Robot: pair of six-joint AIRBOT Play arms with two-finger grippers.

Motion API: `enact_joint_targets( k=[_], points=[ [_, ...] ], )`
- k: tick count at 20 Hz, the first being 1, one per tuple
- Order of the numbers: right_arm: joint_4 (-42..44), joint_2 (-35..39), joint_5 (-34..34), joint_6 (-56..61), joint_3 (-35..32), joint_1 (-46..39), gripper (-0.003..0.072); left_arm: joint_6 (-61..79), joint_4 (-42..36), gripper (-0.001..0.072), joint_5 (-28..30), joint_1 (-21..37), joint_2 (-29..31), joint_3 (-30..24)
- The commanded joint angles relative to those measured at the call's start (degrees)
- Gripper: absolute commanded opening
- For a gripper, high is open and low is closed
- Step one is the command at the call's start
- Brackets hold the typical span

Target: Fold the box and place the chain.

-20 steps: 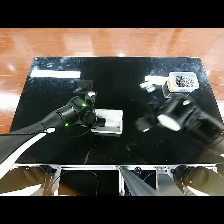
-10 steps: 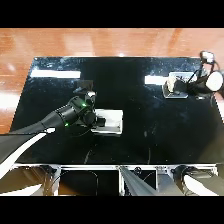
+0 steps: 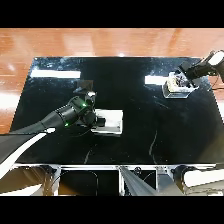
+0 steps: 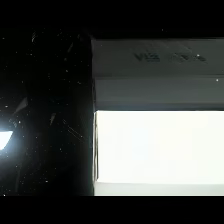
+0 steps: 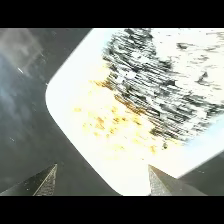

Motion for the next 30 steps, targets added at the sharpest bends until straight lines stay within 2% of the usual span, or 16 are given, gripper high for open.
enact_joint_targets(
  k=[1, 3, 4, 21, 22, 23, 24, 30],
  points=[
    [3.98, -4.61, 0.02, 4.55, 3.23, -0.63, 0.0687, 0.07, 0.28, 0.0020, 0.57, 0.04, -0.04, 0.00],
    [3.96, -5.27, -0.15, 6.05, 3.23, -0.68, 0.0687, 0.04, 0.70, 0.0020, 0.57, 0.04, -0.04, 0.00],
    [3.96, -5.49, -0.42, 6.62, 3.23, -0.83, 0.0658, 0.04, 0.85, 0.0020, 0.57, 0.04, -0.04, 0.00],
    [4.20, -7.63, -1.64, 6.78, 3.23, -0.98, 0.0658, 0.07, 0.90, 0.0020, 0.57, 0.04, -0.04, 0.00],
    [4.17, -7.67, -1.73, 6.75, 3.23, -0.98, 0.0634, 0.04, 0.90, 0.0020, 0.57, 0.04, -0.04, 0.00],
    [4.22, -7.67, -1.90, 6.16, 3.23, -0.98, 0.0460, 0.07, 0.90, 0.0020, 0.55, 0.04, -0.04, 0.00],
    [4.42, -7.67, -2.32, 5.42, 3.23, -0.98, 0.0418, 0.04, 0.90, 0.0020, 0.57, 0.04, -0.04, 0.00],
    [4.42, -7.74, -3.04, 4.76, 3.23, -0.96, 0.0419, 0.04, 0.90, 0.0020, 0.55, 0.04, -0.04, 0.00]
  ],
)
